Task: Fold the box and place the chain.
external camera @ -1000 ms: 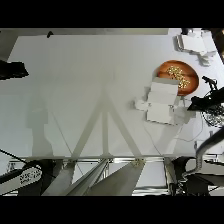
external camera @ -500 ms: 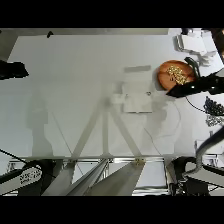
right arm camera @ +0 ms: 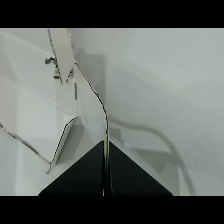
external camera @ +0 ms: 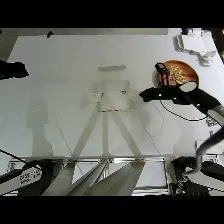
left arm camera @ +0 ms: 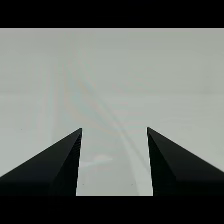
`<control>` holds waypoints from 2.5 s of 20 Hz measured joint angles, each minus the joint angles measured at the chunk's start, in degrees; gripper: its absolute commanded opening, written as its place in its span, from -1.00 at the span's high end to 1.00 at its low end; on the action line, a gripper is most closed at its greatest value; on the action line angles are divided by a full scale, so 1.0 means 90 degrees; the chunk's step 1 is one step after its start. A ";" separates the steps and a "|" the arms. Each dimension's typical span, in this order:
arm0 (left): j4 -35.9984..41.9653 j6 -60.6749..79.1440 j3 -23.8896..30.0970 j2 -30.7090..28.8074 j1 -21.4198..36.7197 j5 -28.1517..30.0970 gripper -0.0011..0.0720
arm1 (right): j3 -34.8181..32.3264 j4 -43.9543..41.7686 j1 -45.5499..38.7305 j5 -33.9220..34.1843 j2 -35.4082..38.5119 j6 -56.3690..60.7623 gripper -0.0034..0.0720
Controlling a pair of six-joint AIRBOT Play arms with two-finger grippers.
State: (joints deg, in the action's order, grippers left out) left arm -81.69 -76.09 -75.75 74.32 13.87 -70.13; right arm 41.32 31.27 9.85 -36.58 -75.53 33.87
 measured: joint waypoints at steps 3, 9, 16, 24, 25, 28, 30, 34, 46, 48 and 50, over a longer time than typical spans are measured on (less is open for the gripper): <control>0.0002 0.0000 -0.0002 0.0000 0.0000 0.0002 -0.28 | -0.0141 -0.0287 0.0532 0.0833 0.0000 -0.0153 0.88; 0.0248 0.0000 0.0000 0.0000 0.0000 0.0039 -0.28 | -0.0228 -0.0474 0.0826 0.1457 -0.0002 0.0107 0.88; 0.0665 0.0000 -0.0002 0.0000 0.0000 0.0041 -0.28 | -0.0238 -0.0478 0.0872 0.1700 0.0000 0.0478 0.88; 0.0823 -0.0002 0.0000 0.0002 0.0000 0.0044 -0.28 | -0.0240 -0.0457 0.0872 0.1666 0.0000 0.0544 0.88; 0.0874 -0.0002 0.0000 0.0002 0.0000 0.0044 -0.28 | -0.0240 -0.0459 0.0872 0.1661 0.0000 0.0542 0.88; 0.0967 -0.0002 0.0000 0.0002 0.0000 0.0066 0.06 | -0.0240 -0.0454 0.0872 0.1651 0.0000 0.0542 0.88; 0.1112 0.0000 0.0000 0.0002 -0.0002 0.0291 0.38 | -0.0240 -0.0454 0.0872 0.1647 0.0000 0.0544 0.88; 0.1812 0.0610 -0.0002 0.0029 -0.0177 0.0996 0.38 | -0.0240 -0.0452 0.0872 0.1644 0.0000 0.0542 0.88; 0.2278 0.2081 -0.0219 0.1719 -0.2154 0.1919 -0.08 | -0.0238 -0.0138 0.0872 0.1644 0.0000 0.0542 0.87; 0.2453 0.2125 -0.0617 0.2135 -0.2307 0.1528 -0.16 | -0.0238 -0.0022 0.0872 0.1644 0.0000 0.0542 0.87; 0.2696 0.2312 -0.0998 0.2460 -0.2392 0.1122 -0.18 | -0.0238 0.0051 0.0872 0.1639 0.0000 0.0542 0.87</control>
State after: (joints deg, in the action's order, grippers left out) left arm -57.43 -55.29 -84.73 96.47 -7.66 -60.03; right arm 39.18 31.73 17.69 -21.82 -75.53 38.74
